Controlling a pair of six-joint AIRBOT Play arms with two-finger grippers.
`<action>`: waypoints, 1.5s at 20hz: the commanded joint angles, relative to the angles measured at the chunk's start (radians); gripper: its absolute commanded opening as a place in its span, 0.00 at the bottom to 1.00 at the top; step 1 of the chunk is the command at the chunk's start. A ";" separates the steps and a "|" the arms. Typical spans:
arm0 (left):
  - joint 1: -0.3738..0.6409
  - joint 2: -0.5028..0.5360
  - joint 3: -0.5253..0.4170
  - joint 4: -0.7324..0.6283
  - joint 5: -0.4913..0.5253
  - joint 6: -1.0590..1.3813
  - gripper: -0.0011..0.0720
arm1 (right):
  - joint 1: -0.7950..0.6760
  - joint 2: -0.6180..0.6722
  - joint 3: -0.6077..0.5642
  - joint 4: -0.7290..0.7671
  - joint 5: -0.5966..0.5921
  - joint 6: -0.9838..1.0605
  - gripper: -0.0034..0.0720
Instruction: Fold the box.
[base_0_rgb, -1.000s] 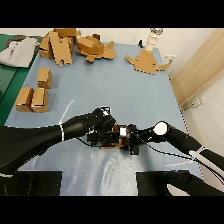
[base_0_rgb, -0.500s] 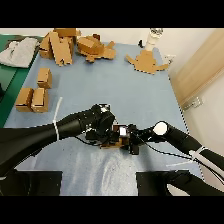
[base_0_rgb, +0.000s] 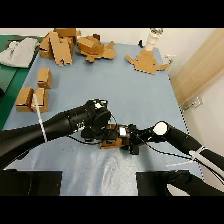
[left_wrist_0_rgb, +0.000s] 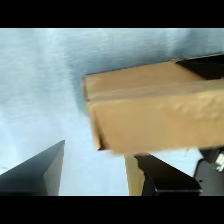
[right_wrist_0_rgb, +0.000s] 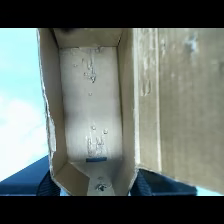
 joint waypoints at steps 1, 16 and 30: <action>0.015 0.026 0.001 0.015 -0.037 0.000 0.73 | 0.000 0.000 0.000 0.000 0.001 0.000 0.73; 0.262 0.391 -0.273 -0.206 0.214 0.838 0.03 | 0.000 0.000 0.000 -0.001 0.004 0.000 0.73; 0.574 0.308 -0.462 -0.757 0.459 2.290 0.03 | 0.000 0.000 0.000 0.000 -0.003 0.000 0.73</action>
